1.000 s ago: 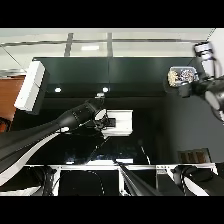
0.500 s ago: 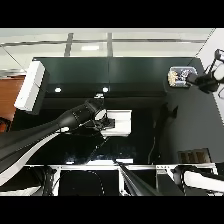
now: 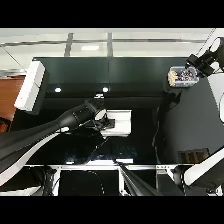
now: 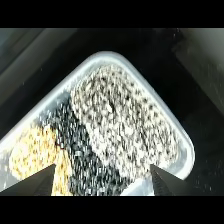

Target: Fold the box and place the chain.

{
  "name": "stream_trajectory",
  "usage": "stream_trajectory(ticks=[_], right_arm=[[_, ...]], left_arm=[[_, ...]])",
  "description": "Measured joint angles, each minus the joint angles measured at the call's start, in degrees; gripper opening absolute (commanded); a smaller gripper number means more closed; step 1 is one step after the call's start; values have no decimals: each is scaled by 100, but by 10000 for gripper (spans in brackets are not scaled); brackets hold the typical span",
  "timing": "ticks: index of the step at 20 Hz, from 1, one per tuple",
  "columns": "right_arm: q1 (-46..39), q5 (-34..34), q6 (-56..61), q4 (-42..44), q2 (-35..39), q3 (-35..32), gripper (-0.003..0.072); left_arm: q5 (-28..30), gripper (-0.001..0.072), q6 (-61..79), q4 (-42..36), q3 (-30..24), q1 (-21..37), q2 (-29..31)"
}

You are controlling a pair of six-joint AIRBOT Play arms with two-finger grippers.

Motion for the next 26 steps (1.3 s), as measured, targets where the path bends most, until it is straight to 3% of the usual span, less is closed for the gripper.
stream_trajectory(ticks=[10, 12, 13, 14, 15, 16, 20, 26], right_arm=[[-7, 57, 15, -278, -682, 382, 633], [-4, 70, -74, -289, -750, 389, 540], [0, 98, -114, -317, -774, 391, 536], [7, 107, -190, -313, -791, 393, 408], [7, 85, -245, -321, -811, 393, 204], [9, 136, -282, -278, -824, 391, 97], [11, 354, -533, -212, -774, 387, 15], [-37, 448, -1609, -175, -68, 389, 13]], left_arm=[[-2, 32, 2, -4, 0, 0, 0], [-2, 32, 2, -9, 0, 0, 0], [-2, 32, 2, -20, 0, 0, 0], [-4, 32, 2, -28, 0, 0, 0], [-4, 32, 2, -46, 0, 0, 0], [-7, 32, 2, -57, 0, 0, 0], [-4, 32, 0, -90, 0, 0, 0], [0, 32, 0, -122, 0, 0, 0]])
